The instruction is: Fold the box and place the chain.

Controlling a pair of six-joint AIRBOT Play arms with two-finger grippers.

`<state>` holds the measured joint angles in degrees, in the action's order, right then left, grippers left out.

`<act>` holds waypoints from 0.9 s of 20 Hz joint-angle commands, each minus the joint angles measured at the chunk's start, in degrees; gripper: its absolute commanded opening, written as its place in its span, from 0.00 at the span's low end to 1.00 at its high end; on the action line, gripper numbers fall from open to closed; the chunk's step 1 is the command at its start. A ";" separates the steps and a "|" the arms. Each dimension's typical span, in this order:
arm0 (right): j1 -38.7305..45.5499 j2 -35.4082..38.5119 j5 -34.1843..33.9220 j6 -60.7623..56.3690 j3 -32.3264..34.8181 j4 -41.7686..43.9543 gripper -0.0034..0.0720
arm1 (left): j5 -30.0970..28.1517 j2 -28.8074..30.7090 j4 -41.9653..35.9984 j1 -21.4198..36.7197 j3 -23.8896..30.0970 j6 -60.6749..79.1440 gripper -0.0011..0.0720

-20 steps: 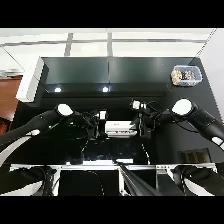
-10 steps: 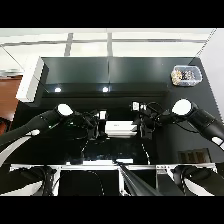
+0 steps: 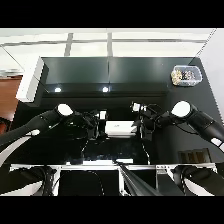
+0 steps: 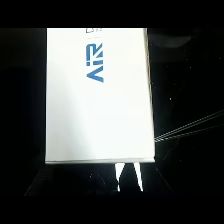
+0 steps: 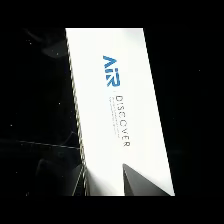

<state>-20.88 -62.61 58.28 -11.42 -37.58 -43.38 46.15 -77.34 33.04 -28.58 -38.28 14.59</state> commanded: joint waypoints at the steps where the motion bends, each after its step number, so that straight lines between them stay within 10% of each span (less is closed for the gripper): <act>1: -0.02 0.39 1.14 -1.14 0.20 -0.24 0.44 | 0.00 -0.02 -0.02 0.00 0.02 -0.07 0.62; 6: 1.64 5.38 3.23 -10.91 -0.48 -0.13 0.44 | 0.00 -0.02 -0.02 0.00 0.02 -0.07 0.62; 9: 4.55 7.26 7.37 -25.00 -0.35 -0.11 0.08 | 0.00 -0.02 -0.02 0.00 0.02 -0.07 0.62; 18: 4.70 0.81 0.90 -36.24 5.81 28.20 0.08 | 0.00 -0.02 -0.02 0.00 0.02 -0.07 0.62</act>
